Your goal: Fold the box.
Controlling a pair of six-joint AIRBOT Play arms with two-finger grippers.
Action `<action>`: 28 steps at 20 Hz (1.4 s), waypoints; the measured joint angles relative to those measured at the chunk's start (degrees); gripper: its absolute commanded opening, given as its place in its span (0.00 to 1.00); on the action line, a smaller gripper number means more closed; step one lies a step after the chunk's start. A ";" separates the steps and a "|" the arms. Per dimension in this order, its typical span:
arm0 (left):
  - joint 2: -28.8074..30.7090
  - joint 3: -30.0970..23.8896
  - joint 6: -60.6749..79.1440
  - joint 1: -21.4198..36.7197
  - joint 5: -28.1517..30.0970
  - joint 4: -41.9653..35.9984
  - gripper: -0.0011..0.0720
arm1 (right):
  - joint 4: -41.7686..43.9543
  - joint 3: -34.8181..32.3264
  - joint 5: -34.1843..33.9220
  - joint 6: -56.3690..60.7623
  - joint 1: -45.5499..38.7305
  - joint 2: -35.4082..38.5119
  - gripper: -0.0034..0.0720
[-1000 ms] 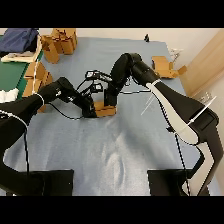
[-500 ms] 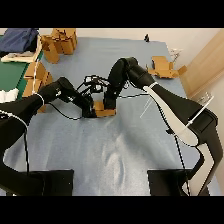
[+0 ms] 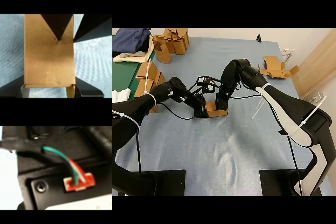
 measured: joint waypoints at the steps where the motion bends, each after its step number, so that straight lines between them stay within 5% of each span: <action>1: 0.00 0.00 -0.02 0.00 0.00 0.00 0.31 | 0.04 -0.04 0.00 0.09 0.00 0.07 0.05; 4: 0.00 0.00 -0.04 0.00 0.02 -0.02 0.31 | 0.61 -0.13 -0.09 0.46 -0.04 0.66 0.27; 7: 0.00 0.00 -0.13 0.00 -0.02 -0.11 0.31 | 1.31 -0.28 -0.15 1.20 -0.17 1.60 0.37; 17: -0.07 0.00 -0.28 0.00 0.00 -0.22 0.31 | 2.23 -0.17 0.63 3.93 -1.11 3.02 0.42; 19: -0.07 0.00 -0.20 0.00 0.00 -0.17 0.31 | 1.68 -0.17 0.90 4.72 -1.25 3.56 0.41; 22: -0.07 0.00 -0.11 0.00 -0.02 -0.15 0.31 | 0.98 -0.17 0.70 6.14 -2.80 6.14 0.09; 23: -0.07 0.00 -0.11 0.00 0.00 -0.13 0.31 | 1.88 -0.17 0.22 6.58 -3.87 7.63 0.05; 28: -0.07 0.00 -0.11 0.00 -0.02 -0.13 0.31 | 12.31 -7.34 3.48 7.98 -10.86 19.76 0.04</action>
